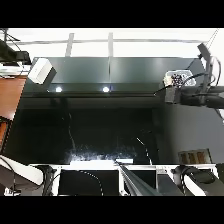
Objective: Fold the box and place the chain.
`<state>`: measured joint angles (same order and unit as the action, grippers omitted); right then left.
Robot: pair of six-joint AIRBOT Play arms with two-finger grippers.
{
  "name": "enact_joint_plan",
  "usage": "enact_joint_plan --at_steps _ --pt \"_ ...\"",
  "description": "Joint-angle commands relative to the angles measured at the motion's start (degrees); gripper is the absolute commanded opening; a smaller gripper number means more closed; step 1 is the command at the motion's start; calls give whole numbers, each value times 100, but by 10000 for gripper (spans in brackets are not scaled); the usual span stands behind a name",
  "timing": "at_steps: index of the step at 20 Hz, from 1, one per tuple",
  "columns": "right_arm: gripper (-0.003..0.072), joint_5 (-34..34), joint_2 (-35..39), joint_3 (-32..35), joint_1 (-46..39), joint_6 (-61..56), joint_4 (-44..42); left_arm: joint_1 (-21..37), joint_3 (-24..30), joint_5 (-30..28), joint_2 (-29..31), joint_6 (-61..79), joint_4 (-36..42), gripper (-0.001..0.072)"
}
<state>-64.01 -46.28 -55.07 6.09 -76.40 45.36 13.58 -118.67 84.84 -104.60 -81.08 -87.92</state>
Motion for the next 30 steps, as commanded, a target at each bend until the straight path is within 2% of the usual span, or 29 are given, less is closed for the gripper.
enact_joint_plan --at_steps 1,2,3,4,5,7,9,11,14,17,30 --pt "12 -730 42 -710 0 -184 592 -151 354 1613 863 -800 837 19" --pt "11 -811 125 -743 20 -380 739 -219 688 1545 1169 -798 1451 28" --pt "10 -811 225 -734 105 -802 1213 -352 1126 1113 1596 -761 2015 28" --pt "10 -715 315 -697 275 -1252 1910 -553 1672 452 2116 -739 2203 28" --pt "9 -485 446 -579 553 -1753 2769 -835 2400 -387 2789 -629 2151 27" --pt "8 81 815 -101 1274 -2116 3960 -1440 4074 -1941 4207 -151 2013 28" --pt "8 420 1128 544 1926 -3182 5141 -1934 5687 -3010 5576 684 1950 28" --pt "9 603 1182 1182 2238 -4385 6387 -2061 6857 -3377 6671 675 1963 28" --pt "9 1217 1182 1926 2052 -5110 6911 -2037 7919 -3458 7685 603 1751 29" --pt "7 1379 1182 2105 1814 -5198 6867 -2039 8225 -3499 7967 601 1637 29" --pt "7 1368 1182 2103 1818 -5193 6865 -2039 8227 -3512 7967 601 1657 29"
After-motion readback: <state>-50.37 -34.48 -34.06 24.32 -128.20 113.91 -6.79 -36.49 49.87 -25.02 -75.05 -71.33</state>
